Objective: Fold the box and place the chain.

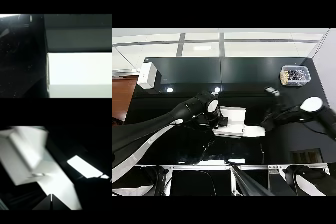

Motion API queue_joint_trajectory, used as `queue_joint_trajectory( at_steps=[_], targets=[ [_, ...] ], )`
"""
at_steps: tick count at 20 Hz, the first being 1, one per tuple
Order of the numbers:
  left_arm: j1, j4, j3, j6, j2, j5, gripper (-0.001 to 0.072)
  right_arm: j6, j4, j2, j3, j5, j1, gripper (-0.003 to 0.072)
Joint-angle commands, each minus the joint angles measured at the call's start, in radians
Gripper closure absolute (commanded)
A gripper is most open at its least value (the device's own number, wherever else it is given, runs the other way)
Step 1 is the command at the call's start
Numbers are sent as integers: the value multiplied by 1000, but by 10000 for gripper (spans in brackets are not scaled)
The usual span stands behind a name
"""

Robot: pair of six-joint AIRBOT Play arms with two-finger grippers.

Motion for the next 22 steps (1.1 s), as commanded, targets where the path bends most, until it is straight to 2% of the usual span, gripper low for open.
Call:
queue_joint_trajectory(
  at_steps=[1,3,4,7,10,13,16,17,18,19,20,22],
  targets=[
    [1,-2,0,0,-1,3,686,347,-65,26,-58,-41,-252,672],
    [1,-2,0,0,-1,2,686,457,-11,19,-139,-103,-319,672],
    [1,-2,0,0,-1,2,686,452,42,15,-172,-87,-321,672],
    [1,-2,0,0,-1,2,687,377,163,-2,-251,-82,-233,672],
    [1,-2,0,0,-1,2,686,370,179,-47,-257,-143,-88,672],
    [1,-2,0,0,-1,2,686,310,285,-74,-256,-236,46,672],
    [1,-2,0,0,-1,3,686,72,492,-73,-243,-199,68,672],
    [1,-2,0,0,-1,2,686,54,512,-73,-227,-178,67,669],
    [1,-2,0,0,-1,2,686,55,509,-74,-209,-158,67,479],
    [1,-2,0,0,-1,2,686,55,511,-73,-196,-140,68,182],
    [1,-2,0,0,-1,2,686,55,510,-73,-185,-114,68,140],
    [1,-2,0,0,-1,3,686,76,510,-74,-165,-87,80,147]
  ],
)
